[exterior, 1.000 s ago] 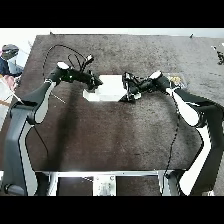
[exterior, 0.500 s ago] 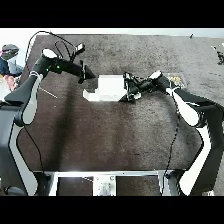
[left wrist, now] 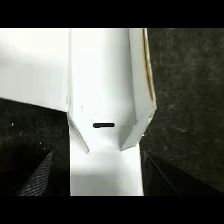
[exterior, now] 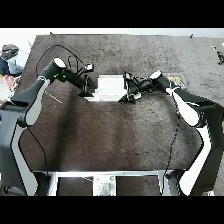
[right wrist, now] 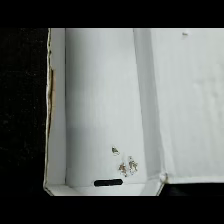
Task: Fold the box and place the chain.
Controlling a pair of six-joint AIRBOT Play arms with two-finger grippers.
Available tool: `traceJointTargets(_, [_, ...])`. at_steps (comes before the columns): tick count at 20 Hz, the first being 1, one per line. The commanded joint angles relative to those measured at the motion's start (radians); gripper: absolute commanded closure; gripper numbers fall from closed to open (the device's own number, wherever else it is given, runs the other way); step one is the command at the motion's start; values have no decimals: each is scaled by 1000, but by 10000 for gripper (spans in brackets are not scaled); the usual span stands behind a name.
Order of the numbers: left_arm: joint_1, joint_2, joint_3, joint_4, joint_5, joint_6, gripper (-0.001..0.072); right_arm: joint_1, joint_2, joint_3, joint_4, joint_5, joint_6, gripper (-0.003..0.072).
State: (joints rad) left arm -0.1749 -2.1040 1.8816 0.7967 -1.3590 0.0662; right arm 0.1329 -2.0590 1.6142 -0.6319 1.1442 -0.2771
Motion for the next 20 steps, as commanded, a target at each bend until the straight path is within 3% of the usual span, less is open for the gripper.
traceJointTargets(1, [-18,-1,-17,4,40,40,91,1,0,0,0,0,0,243])
traceJointTargets(4, [-35,-5,-17,5,44,40,123,1,0,0,0,0,0,244])
traceJointTargets(13, [-50,-11,-17,19,83,9,125,1,0,0,0,0,0,244])
traceJointTargets(15, [-50,-11,-17,19,70,-5,479,1,0,0,0,0,0,244])
traceJointTargets(20, [-50,-11,-17,-3,37,-5,475,1,0,0,0,0,0,244])
